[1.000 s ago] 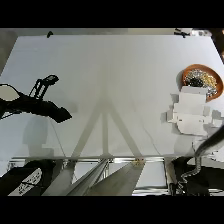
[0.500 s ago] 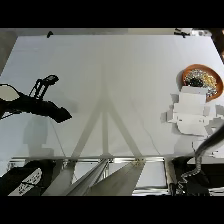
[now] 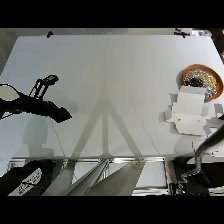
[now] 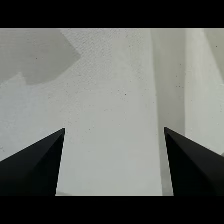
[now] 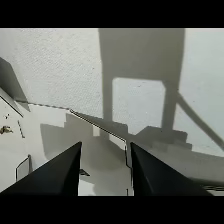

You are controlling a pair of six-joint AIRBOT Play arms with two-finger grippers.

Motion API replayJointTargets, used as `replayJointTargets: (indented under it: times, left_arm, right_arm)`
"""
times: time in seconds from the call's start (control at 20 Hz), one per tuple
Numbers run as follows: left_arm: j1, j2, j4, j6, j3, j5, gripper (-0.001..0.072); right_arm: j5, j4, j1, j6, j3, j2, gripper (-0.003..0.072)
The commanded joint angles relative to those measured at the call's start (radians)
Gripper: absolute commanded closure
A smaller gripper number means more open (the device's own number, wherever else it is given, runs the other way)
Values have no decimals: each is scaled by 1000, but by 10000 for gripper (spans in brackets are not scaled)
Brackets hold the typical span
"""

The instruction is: Fold the box and place the chain.

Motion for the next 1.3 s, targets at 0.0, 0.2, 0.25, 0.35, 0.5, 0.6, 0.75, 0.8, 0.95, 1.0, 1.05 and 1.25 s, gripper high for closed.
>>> replayJointTargets:
  times: [0.0, 0.2, 0.25, 0.35, 0.5, 0.6, 0.75, 0.8, 0.95, 1.0, 1.05, 1.25]
  left_arm:
    - [0, 0, 0, 0, 0, 0, 15]
    - [0, 0, 0, 0, 0, 0, 15]
    - [0, 0, 0, 0, 0, 0, 15]
    - [0, 0, 0, 0, 0, 0, 15]
    - [0, 0, 0, 0, 0, 0, 15]
    - [0, 0, 0, 0, 0, 0, 15]
    - [0, 0, 0, 0, 0, 0, 15]
    - [0, 0, 0, 0, 0, 0, 15]
    - [0, 0, 0, 0, 0, 0, 15]
    - [0, 0, 0, 0, 0, 0, 15]
    - [0, 0, 0, 0, 0, 0, 15]
    - [0, 0, -2, 1, 0, 0, 15]
  right_arm:
    - [53, -2, 0, 16, 1, -6, 406]
    - [69, -23, 0, 25, 1, -14, 410]
    - [72, -28, 0, 25, 1, -14, 406]
    - [70, -65, -1, 25, 1, -14, 360]
    - [63, -29, 0, 21, 1, -24, 364]
    - [91, -11, 2, 28, 1, -55, 393]
    - [104, -7, 8, 32, 1, -81, 397]
    - [105, 4, 14, 32, 1, -82, 436]
    - [121, 56, 32, 21, 1, -82, 589]
    - [131, 70, 40, 21, 1, -82, 637]
    - [145, 83, 53, 21, 1, -82, 667]
    - [229, 122, 143, 32, 1, -78, 668]
